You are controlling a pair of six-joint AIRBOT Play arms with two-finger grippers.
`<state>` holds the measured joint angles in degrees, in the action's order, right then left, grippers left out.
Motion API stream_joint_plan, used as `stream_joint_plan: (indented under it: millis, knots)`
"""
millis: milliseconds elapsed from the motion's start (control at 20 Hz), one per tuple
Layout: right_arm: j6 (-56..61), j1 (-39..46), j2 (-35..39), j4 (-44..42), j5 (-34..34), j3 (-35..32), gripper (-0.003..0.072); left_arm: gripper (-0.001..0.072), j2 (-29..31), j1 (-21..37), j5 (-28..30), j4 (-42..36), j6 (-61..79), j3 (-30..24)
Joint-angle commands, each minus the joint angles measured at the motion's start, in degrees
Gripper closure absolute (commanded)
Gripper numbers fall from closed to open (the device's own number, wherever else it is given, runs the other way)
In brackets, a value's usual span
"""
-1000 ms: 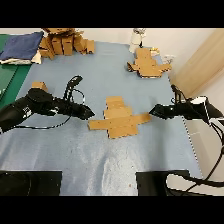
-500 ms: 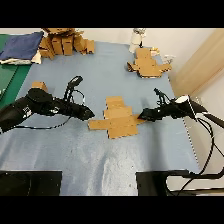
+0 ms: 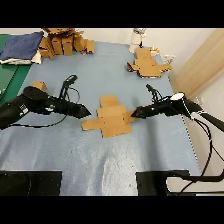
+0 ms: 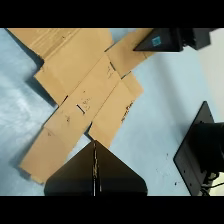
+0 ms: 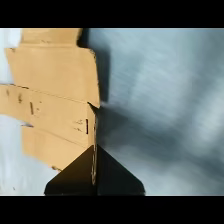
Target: Fold the box.
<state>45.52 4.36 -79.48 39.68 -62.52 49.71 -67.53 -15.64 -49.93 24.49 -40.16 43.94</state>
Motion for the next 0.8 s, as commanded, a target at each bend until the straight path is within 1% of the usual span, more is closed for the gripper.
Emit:
stream_joint_plan:
  millis: [0,50,100,200,300,450,550,650,700,750]
  knots:
    - [-3.5,-6.1,4.0,-2.6,3.2,-0.7,0.0684,0.0698,-2.1,7.8,-8.6,-0.5,0.4,0.0]
    - [-3.2,-8.6,5.2,-1.7,3.9,-1.5,0.0684,0.0698,-2.9,10.2,-10.5,-0.5,0.8,0.0]
    - [-2.2,-11.2,6.5,-1.1,5.0,-2.7,0.0684,0.0698,-3.7,12.2,-11.0,-0.5,0.8,0.0]
    - [0.9,-16.2,8.8,0.7,8.4,-5.9,0.0684,0.0698,-4.8,15.0,-10.9,-0.5,0.8,0.0]
    - [6.3,-21.0,11.9,5.0,13.2,-9.3,0.0684,0.0697,-5.8,17.2,-10.7,-0.5,1.1,0.0]
    - [13.8,-26.8,16.9,8.5,20.2,-13.6,0.0684,0.0697,-8.0,18.5,-11.6,-0.4,2.3,0.0]
    - [15.9,-29.3,18.5,9.2,20.8,-14.6,0.0684,0.0697,-10.1,18.5,-13.5,-0.5,3.6,0.0]
    - [18.7,-30.9,18.5,10.8,20.8,-14.7,0.0684,0.0695,-12.1,18.5,-14.0,-0.5,3.8,0.0]
    - [19.3,-31.5,18.5,11.1,20.8,-14.7,0.0684,0.0473,-12.9,18.5,-14.1,-0.5,3.8,0.0]
    - [19.7,-31.8,18.5,11.1,20.8,-14.7,0.0684,0.0214,-13.6,18.5,-14.4,-0.4,3.7,0.0]
